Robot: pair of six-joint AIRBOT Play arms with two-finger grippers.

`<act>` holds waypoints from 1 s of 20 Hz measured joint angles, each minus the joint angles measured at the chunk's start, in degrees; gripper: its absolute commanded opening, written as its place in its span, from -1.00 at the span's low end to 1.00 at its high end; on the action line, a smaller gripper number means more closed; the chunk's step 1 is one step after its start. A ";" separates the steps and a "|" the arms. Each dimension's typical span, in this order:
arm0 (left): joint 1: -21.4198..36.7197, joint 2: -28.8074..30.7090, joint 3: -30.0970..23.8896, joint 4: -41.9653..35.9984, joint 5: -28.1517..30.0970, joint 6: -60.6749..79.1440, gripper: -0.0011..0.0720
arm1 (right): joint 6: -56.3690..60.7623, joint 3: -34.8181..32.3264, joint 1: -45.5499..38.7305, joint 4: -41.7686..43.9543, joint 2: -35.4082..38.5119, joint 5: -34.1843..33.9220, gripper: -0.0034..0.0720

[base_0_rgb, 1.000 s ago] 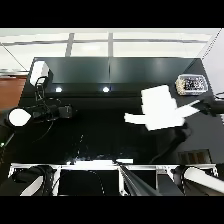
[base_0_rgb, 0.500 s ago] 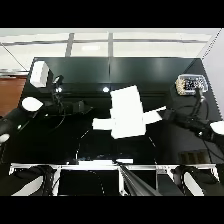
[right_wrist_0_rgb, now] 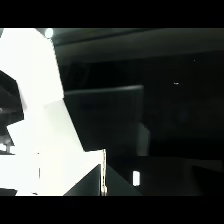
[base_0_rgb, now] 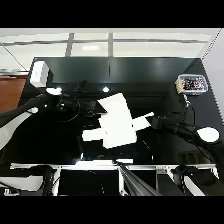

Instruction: Fold the box and place the chain.

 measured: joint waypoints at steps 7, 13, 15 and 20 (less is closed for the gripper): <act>-1.77 -5.16 2.47 -1.38 -9.31 9.27 0.88 | -0.02 -0.07 0.55 0.04 0.04 -0.17 -0.87; -2.56 -5.70 2.80 0.42 -12.02 14.78 0.88 | -0.04 -0.07 0.61 -0.09 0.04 -0.15 -0.87; -3.41 -5.86 3.17 1.51 -11.96 15.26 0.81 | -0.07 -0.07 0.61 -0.11 0.04 -0.17 -0.87; -5.38 -6.40 5.44 4.63 -11.56 16.68 -0.37 | -0.13 -0.07 0.61 -0.61 0.04 -0.15 -0.87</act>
